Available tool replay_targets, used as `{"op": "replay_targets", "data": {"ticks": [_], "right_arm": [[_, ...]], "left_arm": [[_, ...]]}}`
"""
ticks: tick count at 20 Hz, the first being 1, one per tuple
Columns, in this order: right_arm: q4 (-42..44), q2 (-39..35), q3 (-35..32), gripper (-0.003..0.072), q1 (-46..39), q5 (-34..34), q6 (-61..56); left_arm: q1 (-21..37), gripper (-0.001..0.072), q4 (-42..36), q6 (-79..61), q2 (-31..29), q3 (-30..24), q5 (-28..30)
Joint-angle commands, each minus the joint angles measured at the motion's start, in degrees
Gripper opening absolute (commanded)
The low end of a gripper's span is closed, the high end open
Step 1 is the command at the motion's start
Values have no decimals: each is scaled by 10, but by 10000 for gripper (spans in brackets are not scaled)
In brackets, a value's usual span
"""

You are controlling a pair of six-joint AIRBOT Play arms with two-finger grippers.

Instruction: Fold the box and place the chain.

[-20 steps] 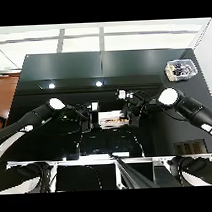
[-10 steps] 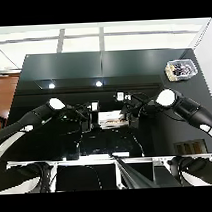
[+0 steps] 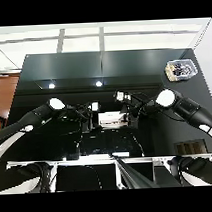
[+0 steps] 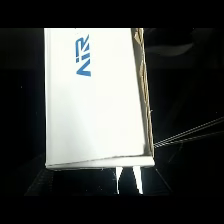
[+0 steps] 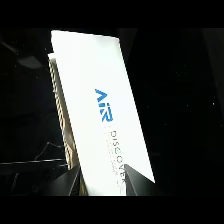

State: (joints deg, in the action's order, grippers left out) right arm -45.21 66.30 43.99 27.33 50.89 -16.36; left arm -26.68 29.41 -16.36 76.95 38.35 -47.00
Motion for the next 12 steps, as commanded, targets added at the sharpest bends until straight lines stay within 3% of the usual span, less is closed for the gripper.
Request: {"op": "replay_targets", "data": {"ticks": [1, 12], "right_arm": [[-1, 0, 0, 335, 0, 4, -9], [-24, -1, 1, 335, 1, 19, -45]], "left_arm": [[0, 400, 1, 1, 0, 0, 2], [0, 400, 1, 1, 0, 0, 2]]}}
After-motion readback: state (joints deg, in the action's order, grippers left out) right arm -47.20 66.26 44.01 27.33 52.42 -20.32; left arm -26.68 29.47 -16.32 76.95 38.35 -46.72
